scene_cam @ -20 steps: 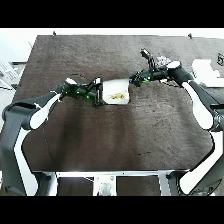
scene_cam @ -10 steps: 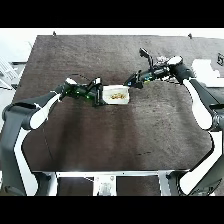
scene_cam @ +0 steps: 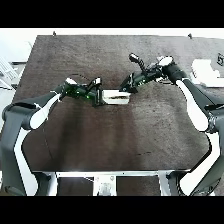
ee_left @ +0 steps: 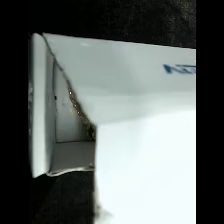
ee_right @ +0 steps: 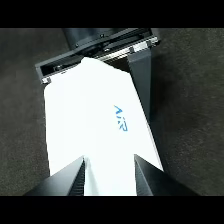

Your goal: Fold the box and place the chain.

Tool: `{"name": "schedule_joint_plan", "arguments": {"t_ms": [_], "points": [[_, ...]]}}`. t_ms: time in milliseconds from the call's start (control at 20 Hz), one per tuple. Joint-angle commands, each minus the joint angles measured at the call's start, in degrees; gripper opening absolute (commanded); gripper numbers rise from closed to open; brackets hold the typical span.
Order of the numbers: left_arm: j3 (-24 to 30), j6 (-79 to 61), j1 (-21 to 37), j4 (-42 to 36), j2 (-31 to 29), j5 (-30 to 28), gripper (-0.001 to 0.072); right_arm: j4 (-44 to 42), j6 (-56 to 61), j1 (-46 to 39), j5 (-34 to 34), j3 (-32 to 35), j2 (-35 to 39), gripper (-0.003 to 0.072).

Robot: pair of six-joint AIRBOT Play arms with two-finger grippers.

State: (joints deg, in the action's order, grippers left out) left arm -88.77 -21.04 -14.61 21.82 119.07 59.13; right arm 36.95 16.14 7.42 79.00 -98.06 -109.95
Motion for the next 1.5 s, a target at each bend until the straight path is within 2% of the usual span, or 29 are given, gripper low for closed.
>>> {"name": "schedule_joint_plan", "arguments": {"t_ms": [0, 150, 250, 300, 900, 1150, 1450], "points": [[0.02, -0.02, 0.02, 0.02, -0.04, 0.00, 0.0471, 1.07, -1.77, 0.74, -0.57, -0.04, -0.02, 0.0368], [0.00, -0.02, 0.04, 0.00, -0.04, 0.00, 0.0471, 1.07, -2.32, 0.79, -0.98, -0.04, -0.04, 0.0379], [0.00, 0.00, 0.02, 0.02, -0.04, 0.00, 0.0471, 1.07, -3.39, 0.79, -1.01, -0.04, -0.07, 0.0516], [0.00, 0.00, 0.02, 0.00, -0.04, 0.00, 0.0471, 1.07, -3.65, 0.79, -0.98, -0.04, -0.07, 0.0522], [0.00, 0.00, 0.02, 0.02, -0.04, 0.00, 0.0471, 2.62, -6.16, 2.62, -5.33, -0.02, -0.92, 0.0521], [0.02, 0.00, 0.02, 0.00, -0.04, 0.00, 0.0471, 2.56, -6.14, 2.49, 1.66, -0.04, -0.90, 0.0518], [0.02, 0.00, 0.02, 0.00, -0.04, 0.00, 0.0471, 2.73, -7.69, 2.38, -0.09, 0.09, -0.90, 0.0517]]}}
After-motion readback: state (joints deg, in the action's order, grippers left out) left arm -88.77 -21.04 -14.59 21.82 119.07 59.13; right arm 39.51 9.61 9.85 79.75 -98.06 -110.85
